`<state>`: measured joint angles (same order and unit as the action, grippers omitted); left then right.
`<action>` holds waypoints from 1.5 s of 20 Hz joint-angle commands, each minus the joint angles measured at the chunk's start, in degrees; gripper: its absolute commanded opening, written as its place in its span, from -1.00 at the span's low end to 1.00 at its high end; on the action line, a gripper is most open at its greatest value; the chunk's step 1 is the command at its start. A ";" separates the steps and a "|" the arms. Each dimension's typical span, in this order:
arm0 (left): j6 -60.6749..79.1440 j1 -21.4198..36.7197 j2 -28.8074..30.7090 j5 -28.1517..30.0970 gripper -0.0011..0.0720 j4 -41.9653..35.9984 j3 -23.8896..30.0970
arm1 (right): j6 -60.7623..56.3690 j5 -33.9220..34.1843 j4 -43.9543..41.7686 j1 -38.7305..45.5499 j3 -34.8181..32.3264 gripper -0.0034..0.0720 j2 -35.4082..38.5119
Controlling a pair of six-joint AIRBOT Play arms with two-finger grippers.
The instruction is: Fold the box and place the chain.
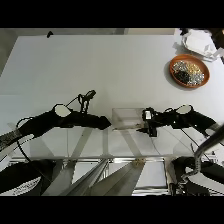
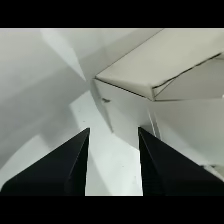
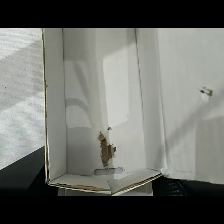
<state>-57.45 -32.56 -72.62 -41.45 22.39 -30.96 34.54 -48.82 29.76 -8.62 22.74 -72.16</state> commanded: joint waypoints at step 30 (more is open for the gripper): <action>2.80 2.10 2.75 -7.10 -0.05 -5.88 0.00 | -0.02 0.00 -0.02 0.00 0.00 0.30 0.02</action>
